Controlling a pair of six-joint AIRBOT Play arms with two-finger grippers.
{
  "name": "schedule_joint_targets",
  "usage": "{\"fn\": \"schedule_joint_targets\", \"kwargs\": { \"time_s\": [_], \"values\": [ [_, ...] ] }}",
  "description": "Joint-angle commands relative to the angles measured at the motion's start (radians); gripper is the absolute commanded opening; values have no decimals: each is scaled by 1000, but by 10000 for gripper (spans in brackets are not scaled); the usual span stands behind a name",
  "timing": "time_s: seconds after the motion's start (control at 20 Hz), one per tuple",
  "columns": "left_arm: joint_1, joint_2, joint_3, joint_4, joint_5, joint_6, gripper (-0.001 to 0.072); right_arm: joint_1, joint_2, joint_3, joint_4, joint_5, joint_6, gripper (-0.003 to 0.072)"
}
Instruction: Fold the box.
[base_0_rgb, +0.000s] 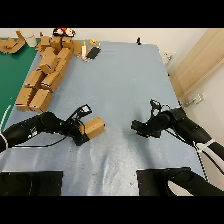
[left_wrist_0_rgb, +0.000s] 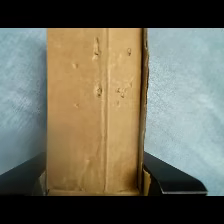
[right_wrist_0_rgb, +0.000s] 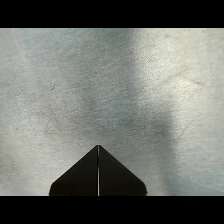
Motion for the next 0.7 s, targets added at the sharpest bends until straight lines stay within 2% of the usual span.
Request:
{"fn": "schedule_joint_targets", "kwargs": {
  "time_s": [0.0, 0.1, 0.35, 0.65],
  "values": [
    [77, 43, 3, 17, 15, -83, 608, 0, -1, 1, 0, 0, -4, 2],
    [137, 88, 3, 38, 3, -116, 608, 0, -1, 1, 0, 0, -4, 2],
    [222, 134, 3, 277, -95, -316, 608, 0, -1, 1, 0, 1, -5, 2],
    [264, 255, 3, 344, -117, -466, 608, 0, -1, 1, 0, 1, -11, 2]
  ]
}}
